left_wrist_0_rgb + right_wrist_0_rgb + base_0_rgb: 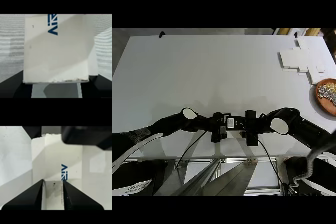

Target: Fold the box and place the chain.

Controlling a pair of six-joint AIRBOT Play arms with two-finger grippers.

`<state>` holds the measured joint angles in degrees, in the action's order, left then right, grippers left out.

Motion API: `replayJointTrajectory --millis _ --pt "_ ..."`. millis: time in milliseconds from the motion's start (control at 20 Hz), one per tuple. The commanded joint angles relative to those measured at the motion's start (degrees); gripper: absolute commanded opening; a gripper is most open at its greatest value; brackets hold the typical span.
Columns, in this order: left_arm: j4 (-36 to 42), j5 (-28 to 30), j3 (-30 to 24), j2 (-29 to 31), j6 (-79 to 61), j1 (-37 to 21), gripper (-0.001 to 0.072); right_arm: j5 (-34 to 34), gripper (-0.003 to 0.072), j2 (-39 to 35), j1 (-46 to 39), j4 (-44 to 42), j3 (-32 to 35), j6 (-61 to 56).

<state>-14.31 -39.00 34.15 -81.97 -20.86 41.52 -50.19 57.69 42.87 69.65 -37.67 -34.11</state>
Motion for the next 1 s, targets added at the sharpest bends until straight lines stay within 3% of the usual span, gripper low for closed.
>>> replayJointTrajectory --millis 0,500,950 --pt "-0.1 -0.3 0.0 0.0 -0.1 0.0 0.0170 0.7 0.0181 -0.5 0.0 0.7 0.0 -0.4" --pt "-0.1 -0.3 0.0 0.0 -0.1 0.0 0.0170 0.7 0.0061 -2.8 0.0 1.2 0.0 -0.4" --pt "-0.1 -0.3 0.0 0.0 -0.1 0.0 0.0170 0.5 0.0057 -5.0 0.0 2.6 0.0 -0.4"
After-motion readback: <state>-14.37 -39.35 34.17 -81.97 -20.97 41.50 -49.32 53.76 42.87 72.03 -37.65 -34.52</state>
